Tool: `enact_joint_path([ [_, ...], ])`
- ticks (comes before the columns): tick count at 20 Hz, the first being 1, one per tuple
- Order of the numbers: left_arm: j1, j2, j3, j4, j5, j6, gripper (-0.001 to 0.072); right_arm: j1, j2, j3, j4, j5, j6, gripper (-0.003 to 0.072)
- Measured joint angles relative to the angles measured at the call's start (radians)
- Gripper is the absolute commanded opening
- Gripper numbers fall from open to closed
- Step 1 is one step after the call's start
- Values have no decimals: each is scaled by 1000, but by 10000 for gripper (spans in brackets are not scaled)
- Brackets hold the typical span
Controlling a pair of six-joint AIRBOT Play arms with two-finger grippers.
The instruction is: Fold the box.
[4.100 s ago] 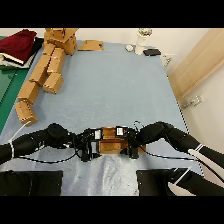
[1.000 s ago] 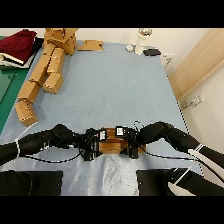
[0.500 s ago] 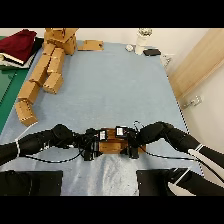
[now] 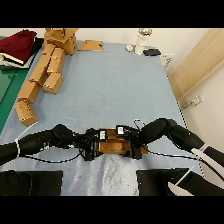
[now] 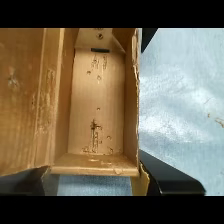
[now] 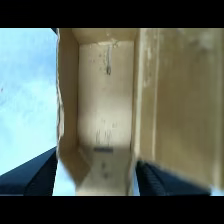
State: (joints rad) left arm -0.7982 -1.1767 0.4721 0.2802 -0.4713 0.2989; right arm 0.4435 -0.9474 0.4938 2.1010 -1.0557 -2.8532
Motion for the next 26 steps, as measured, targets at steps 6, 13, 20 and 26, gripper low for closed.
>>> enact_joint_path([
  [6,0,0,0,-1,5,-3,488,0,125,19,-220,-185,329,720],
  [13,0,0,0,0,1,-1,488,0,222,25,-204,-282,905,720],
  [20,0,0,0,0,0,-1,488,0,241,25,-8,-261,1287,720],
  [26,0,0,0,0,0,-1,488,0,242,25,48,-220,1516,719],
])
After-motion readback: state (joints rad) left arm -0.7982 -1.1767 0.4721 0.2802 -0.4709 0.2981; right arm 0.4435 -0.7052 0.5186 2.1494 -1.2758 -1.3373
